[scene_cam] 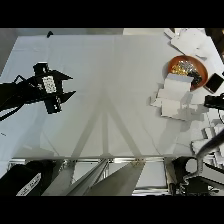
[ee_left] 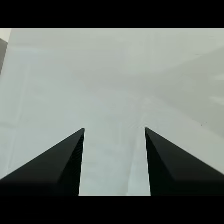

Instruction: Fold the box and place the chain.

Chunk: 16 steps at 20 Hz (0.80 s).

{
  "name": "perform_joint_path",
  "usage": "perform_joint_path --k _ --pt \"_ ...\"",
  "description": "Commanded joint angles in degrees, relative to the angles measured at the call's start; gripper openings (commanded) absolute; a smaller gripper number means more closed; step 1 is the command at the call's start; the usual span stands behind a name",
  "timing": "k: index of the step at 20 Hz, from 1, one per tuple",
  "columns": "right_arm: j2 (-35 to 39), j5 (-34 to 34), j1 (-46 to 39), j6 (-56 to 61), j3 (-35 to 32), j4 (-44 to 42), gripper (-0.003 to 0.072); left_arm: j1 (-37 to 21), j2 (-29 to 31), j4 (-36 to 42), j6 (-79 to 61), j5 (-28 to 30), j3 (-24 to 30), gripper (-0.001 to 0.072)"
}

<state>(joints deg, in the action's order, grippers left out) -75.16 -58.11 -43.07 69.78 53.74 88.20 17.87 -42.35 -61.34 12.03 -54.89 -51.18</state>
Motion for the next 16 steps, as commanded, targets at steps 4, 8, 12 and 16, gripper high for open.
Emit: perform_joint_path --k 4,8,12,16 --pt "-4.63 -0.79 -0.02 0.44 0.24 -2.19 0.0316 0.02 0.04 0.0 -0.02 0.0 -0.04 0.0407" --pt "-4.61 0.15 -0.02 0.42 0.39 -2.54 0.0012 0.02 0.04 0.0 -0.02 0.0 -0.04 0.0407" --pt "-2.78 -1.36 0.04 -7.34 0.68 -9.14 0.0012 0.04 0.04 0.0 -0.02 0.0 -0.04 0.0407" --pt "2.78 -4.22 0.2 -18.8 0.68 -28.79 0.0013 0.02 0.04 0.0 -0.02 0.0 -0.04 0.0407"
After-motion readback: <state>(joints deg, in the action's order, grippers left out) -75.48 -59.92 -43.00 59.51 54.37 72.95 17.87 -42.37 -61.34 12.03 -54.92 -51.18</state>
